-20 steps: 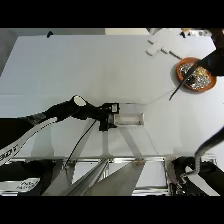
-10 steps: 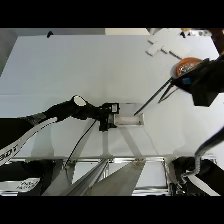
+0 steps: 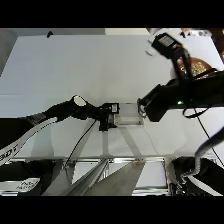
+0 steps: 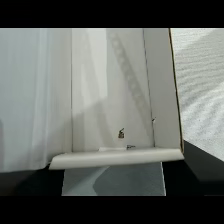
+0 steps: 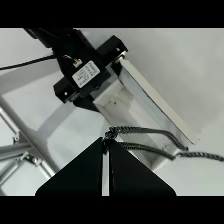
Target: Fold the box and place the chain.
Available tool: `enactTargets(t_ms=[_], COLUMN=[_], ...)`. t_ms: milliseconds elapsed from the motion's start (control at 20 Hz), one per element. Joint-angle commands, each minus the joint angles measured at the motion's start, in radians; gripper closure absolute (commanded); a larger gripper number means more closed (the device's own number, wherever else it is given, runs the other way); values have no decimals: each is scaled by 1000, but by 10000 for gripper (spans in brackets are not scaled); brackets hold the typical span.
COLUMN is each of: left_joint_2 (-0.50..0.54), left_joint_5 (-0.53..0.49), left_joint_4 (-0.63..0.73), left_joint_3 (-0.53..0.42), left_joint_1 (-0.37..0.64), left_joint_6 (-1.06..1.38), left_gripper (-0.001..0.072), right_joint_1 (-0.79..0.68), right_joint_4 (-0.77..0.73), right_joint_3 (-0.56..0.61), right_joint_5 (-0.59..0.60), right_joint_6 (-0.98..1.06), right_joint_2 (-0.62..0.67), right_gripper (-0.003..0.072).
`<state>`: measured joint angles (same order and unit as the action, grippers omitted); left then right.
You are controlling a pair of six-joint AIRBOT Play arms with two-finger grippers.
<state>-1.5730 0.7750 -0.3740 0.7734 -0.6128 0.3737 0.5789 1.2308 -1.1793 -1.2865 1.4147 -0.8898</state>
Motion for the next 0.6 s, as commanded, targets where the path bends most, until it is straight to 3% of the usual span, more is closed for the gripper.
enactTargets(t_ms=[0, 250, 550], left_joint_2=[0, 0, 0], left_joint_5=[0, 0, 0], left_joint_4=[0, 0, 0], left_joint_3=[0, 0, 0], left_joint_1=[0, 0, 0], left_joint_6=[0, 0, 0], left_gripper=[374, 374, 374], right_joint_1=[54, 62, 62], right_joint_4=[0, 3, -15], right_joint_3=[97, 177, 273], right_joint_5=[127, 139, 252], right_joint_6=[2, 2, 2], right_joint_2=[-21, -50, -98], right_gripper=[670, 669, 669])
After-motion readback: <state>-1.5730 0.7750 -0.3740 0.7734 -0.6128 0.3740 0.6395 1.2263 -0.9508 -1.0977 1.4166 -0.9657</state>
